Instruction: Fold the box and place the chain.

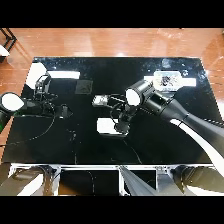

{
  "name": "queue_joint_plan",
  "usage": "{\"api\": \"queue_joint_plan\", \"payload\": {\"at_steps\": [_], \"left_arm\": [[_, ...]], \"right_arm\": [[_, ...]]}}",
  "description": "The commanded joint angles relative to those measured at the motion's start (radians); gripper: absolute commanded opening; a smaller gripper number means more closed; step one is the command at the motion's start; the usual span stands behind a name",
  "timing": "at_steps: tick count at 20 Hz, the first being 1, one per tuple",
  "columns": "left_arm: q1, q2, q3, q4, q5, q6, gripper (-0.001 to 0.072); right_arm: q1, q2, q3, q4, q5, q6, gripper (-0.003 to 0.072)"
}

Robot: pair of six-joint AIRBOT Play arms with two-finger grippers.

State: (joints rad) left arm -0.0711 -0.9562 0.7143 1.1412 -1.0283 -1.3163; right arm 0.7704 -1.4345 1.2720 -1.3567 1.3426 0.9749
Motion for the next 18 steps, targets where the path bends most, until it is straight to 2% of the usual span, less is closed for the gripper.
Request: {"api": "queue_joint_plan", "payload": {"at_steps": [1, 12, 13, 14, 15, 18], "left_arm": [[0.001, 0.0, 0.001, 0.0, 0.0, 0.0, 0.0639], [0.001, 0.0, 0.001, 0.0, 0.0, 0.0, 0.0639], [0.001, 0.0, 0.001, 0.0, 0.0, 0.0, 0.0639], [0.001, 0.0, 0.001, 0.0, 0.0, 0.0, 0.0639], [0.001, 0.0, 0.001, 0.0, 0.0, 0.0, 0.0639], [0.001, 0.0, 0.001, 0.0, 0.0, 0.0, 0.0639]], "right_arm": [[0.0, 0.0, -0.002, 0.009, -0.001, -0.079, 0.0705], [0.0, -0.001, -0.002, -0.008, -0.016, -0.078, 0.0695], [0.0, -0.001, -0.002, -0.008, -0.016, -0.078, 0.0673], [0.0, -0.001, -0.002, -0.008, -0.016, -0.078, 0.0506], [0.0, -0.001, -0.002, -0.006, -0.015, -0.078, 0.0418], [0.0, -0.001, -0.002, -0.007, -0.015, -0.078, 0.0417]]}}
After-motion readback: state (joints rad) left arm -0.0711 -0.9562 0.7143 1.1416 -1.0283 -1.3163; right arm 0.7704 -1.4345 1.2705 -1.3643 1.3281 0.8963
